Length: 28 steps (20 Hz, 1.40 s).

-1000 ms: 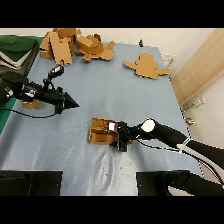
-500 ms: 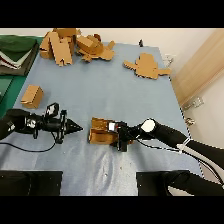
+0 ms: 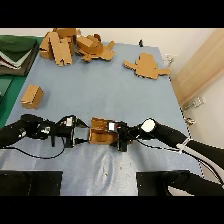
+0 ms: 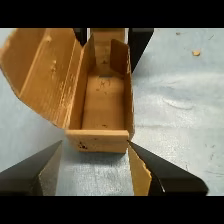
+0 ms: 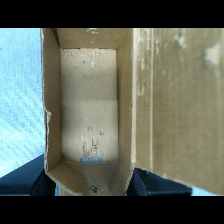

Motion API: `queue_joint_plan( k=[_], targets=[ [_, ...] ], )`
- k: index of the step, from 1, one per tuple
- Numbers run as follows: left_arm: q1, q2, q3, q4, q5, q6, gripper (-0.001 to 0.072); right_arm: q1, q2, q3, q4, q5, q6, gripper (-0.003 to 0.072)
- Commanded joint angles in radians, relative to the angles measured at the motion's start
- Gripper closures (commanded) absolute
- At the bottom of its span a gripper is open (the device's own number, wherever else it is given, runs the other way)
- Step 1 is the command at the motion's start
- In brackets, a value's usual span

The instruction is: Fold the box.

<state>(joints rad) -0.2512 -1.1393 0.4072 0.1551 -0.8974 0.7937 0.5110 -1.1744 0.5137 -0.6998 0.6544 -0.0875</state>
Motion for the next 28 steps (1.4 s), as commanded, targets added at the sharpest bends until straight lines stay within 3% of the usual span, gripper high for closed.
queue_joint_plan(
  k=[1, 5, 9, 13, 16, 17, 18, 20, 24, 26, 28],
  targets=[
    [-0.082, -0.002, 0.026, 0.100, 0.131, -0.166, 0.0102, 0.000, 0.000, 0.000, 0.001, 0.000, 0.000, 0.0171],
    [-0.130, -0.002, 0.048, 0.158, 0.136, -0.235, 0.0103, 0.000, 0.000, 0.000, 0.001, 0.000, 0.000, 0.0171],
    [-0.105, -0.001, 0.110, 0.399, 0.134, -0.460, 0.0104, 0.000, 0.000, 0.000, 0.001, 0.000, 0.000, 0.0171],
    [-0.098, -0.002, 0.133, 0.399, 0.112, -0.430, 0.0105, 0.000, 0.000, 0.000, 0.000, 0.000, 0.000, 0.0171],
    [-0.098, 0.000, 0.134, 0.350, 0.155, -0.493, 0.0203, 0.000, 0.000, 0.000, 0.000, 0.000, 0.000, 0.0172],
    [-0.098, 0.004, 0.134, 0.349, 0.153, -0.555, 0.0204, 0.000, 0.000, 0.000, 0.001, 0.000, 0.000, 0.0172],
    [-0.097, 0.003, 0.134, 0.346, 0.124, -0.517, 0.0205, 0.000, 0.000, 0.000, 0.001, 0.000, 0.000, 0.0171],
    [-0.063, 0.002, 0.129, 0.317, 0.005, -0.393, 0.0362, 0.000, 0.000, 0.000, 0.001, 0.000, 0.000, 0.0171],
    [0.123, -0.004, 0.119, 0.164, -0.277, -0.278, 0.0362, 0.000, 0.000, 0.000, 0.000, 0.000, 0.000, 0.0172],
    [0.201, -0.004, 0.119, 0.084, -0.354, -0.225, 0.0359, 0.000, 0.000, 0.000, 0.001, 0.000, 0.000, 0.0171],
    [0.187, -0.009, 0.115, 0.139, -0.193, -0.206, 0.0312, 0.000, 0.000, 0.000, 0.001, 0.000, 0.000, 0.0172]
  ],
)
